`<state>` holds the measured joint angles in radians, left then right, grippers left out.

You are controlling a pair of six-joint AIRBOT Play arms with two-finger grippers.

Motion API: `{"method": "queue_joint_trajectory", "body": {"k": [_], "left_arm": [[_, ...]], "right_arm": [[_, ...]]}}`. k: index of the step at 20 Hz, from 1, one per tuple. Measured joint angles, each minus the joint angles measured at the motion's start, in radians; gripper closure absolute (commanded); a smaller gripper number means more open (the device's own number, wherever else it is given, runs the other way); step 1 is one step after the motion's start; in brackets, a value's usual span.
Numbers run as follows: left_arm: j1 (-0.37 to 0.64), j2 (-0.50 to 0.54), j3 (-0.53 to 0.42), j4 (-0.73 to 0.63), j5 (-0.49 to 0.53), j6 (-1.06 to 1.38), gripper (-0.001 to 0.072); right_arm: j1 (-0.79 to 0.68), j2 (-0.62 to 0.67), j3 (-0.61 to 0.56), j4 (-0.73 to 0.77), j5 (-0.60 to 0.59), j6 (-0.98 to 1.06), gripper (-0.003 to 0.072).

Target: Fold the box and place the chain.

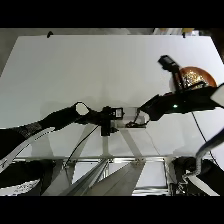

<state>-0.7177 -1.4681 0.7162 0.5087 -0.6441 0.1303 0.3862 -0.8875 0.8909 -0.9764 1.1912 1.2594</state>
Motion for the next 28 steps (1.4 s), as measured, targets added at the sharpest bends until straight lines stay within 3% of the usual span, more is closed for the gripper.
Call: {"method": "queue_joint_trajectory", "body": {"k": [11,12,13,14,19,21,24,28], "left_arm": [[0.0,0.0,0.0,0.0,0.0,0.0,0.0502],[0.0,0.0,0.0,0.0,0.0,0.0,0.0502],[0.0,0.0,0.0,0.0,0.0,0.0,0.0502],[0.0,0.0,0.0,0.0,0.0,0.0,0.0502],[0.0,0.0,0.0,0.0,0.0,0.0,0.0502],[0.0,0.0,0.0,0.0,0.0,0.0,0.0502],[0.0,0.0,0.0,0.0,0.0,0.0,0.0502],[0.0,0.0,0.0,0.0,0.0,0.0,0.0502]], "right_arm": [[0.21,-0.193,-0.056,-0.216,-0.121,0.085,0.0671],[0.217,-0.197,-0.057,-0.224,-0.131,0.091,0.0615],[0.222,-0.2,-0.058,-0.232,-0.137,0.1,0.0469],[0.227,-0.202,-0.058,-0.241,-0.146,0.106,0.0386],[0.23,-0.192,-0.048,-0.29,-0.109,0.137,0.0419],[0.206,-0.17,-0.017,-0.333,-0.039,0.14,0.055],[0.125,-0.123,0.027,-0.404,0.065,0.144,0.0675],[-0.05,-0.091,0.047,-0.479,0.115,0.148,0.0675]]}}
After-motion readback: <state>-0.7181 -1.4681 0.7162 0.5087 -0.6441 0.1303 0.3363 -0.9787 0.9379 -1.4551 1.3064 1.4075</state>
